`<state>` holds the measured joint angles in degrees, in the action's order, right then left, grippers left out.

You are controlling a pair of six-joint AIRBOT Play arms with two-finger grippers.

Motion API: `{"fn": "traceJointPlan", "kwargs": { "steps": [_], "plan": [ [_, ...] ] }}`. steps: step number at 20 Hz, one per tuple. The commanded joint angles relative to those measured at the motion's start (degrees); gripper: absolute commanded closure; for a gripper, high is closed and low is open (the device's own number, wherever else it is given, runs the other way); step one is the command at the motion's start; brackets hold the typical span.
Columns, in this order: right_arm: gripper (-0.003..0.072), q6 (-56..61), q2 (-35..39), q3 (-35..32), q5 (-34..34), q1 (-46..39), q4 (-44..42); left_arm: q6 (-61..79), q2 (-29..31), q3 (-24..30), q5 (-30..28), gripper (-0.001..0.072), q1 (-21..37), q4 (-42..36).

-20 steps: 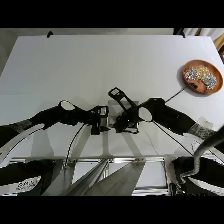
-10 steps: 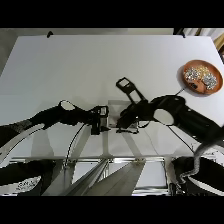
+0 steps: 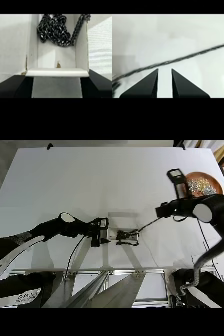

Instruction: Fold the box and place the chain.

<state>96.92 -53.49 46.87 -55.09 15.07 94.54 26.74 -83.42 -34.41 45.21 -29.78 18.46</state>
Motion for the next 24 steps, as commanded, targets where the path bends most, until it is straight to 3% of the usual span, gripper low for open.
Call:
{"fn": "traceJointPlan", "kwargs": {
  "steps": [1,2,4,5,12,20,24],
  "plan": [
    [0.0484,-0.5,-4.7,-0.5,9.1,-12.2,2.1,0.0,0.0,0.0,0.0,0.057,0.0,0.0],
    [0.048,-1.2,-7.6,-0.5,11.2,-15.0,2.1,0.0,0.0,0.0,0.0,0.057,0.0,0.0],
    [0.0379,-1.3,-13.5,-0.4,13.9,-19.2,2.1,0.0,0.0,0.0,0.0,0.057,0.0,0.0],
    [0.0379,-1.4,-16.3,-0.4,15.5,-21.0,2.1,0.0,0.0,0.0,0.0,0.057,0.0,0.0],
    [0.0397,-1.3,-25.1,-0.4,27.2,-25.6,2.0,0.0,0.0,0.0,0.0,0.057,0.0,0.0],
    [0.0471,2.0,-27.8,-0.4,34.8,-25.7,2.1,0.0,0.0,0.0,0.0,0.057,0.0,0.0],
    [0.048,4.0,-29.7,-0.4,32.3,-27.8,1.7,0.0,0.0,0.0,0.0,0.057,0.0,0.0]
  ]
}}
